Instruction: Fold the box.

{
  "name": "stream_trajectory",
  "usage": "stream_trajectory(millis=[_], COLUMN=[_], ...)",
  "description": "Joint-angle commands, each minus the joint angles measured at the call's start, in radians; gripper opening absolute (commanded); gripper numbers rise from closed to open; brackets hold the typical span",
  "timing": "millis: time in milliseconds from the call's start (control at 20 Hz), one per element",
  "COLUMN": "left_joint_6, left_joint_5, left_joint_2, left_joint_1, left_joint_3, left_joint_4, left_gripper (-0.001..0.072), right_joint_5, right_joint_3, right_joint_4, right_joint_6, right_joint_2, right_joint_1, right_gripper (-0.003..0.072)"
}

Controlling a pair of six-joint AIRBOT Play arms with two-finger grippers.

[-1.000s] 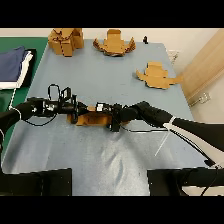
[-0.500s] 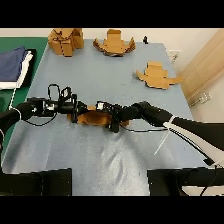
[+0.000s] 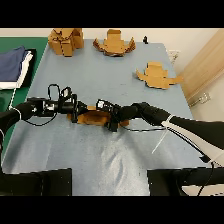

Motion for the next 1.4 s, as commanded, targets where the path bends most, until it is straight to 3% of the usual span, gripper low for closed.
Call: stream_trajectory(millis=[0, 350, 400, 450, 500, 900, 1000, 1050, 1350], left_joint_6=[0.0, -0.002, -0.002, -0.002, -0.002, -0.003, -0.003, -0.003, -0.003], left_joint_5=[0.006, 0.007, 0.007, 0.007, 0.007, 0.021, 0.022, 0.022, 0.022], left_joint_2=[0.0, 0.0, 0.0, 0.0, 0.0, 0.0, 0.0, 0.0, 0.0], left_joint_1=[0.001, 0.002, 0.002, 0.002, 0.002, 0.002, 0.002, 0.002, 0.002], left_joint_3=[0.001, 0.001, 0.001, 0.001, 0.001, 0.001, 0.001, 0.001, 0.002], left_joint_4=[-0.001, -0.008, -0.008, -0.008, -0.008, -0.001, -0.001, -0.001, 0.0], left_gripper=[0.0019, 0.0019, 0.002, 0.0019, 0.0019, 0.0019, 0.0019, 0.0019, 0.0019], right_joint_5=[0.004, -0.006, -0.006, -0.006, -0.006, 0.002, 0.002, 0.001, -0.034], right_joint_3=[0.001, 0.001, 0.001, 0.001, 0.001, 0.001, 0.0, -0.001, -0.001], right_joint_4=[0.004, 0.004, 0.005, 0.005, 0.005, -0.012, -0.015, -0.015, -0.015], right_joint_6=[-0.01, -0.008, -0.004, 0.003, 0.012, 0.023, 0.029, 0.028, 0.028], right_joint_2=[-0.005, -0.005, -0.004, -0.003, -0.003, 0.024, 0.024, 0.024, 0.024], right_joint_1=[-0.001, -0.002, -0.002, -0.002, -0.002, -0.002, -0.002, -0.002, -0.002], right_gripper=[0.0374, 0.0376, 0.0403, 0.0524, 0.0561, 0.0562, 0.0671, 0.069, 0.0705])
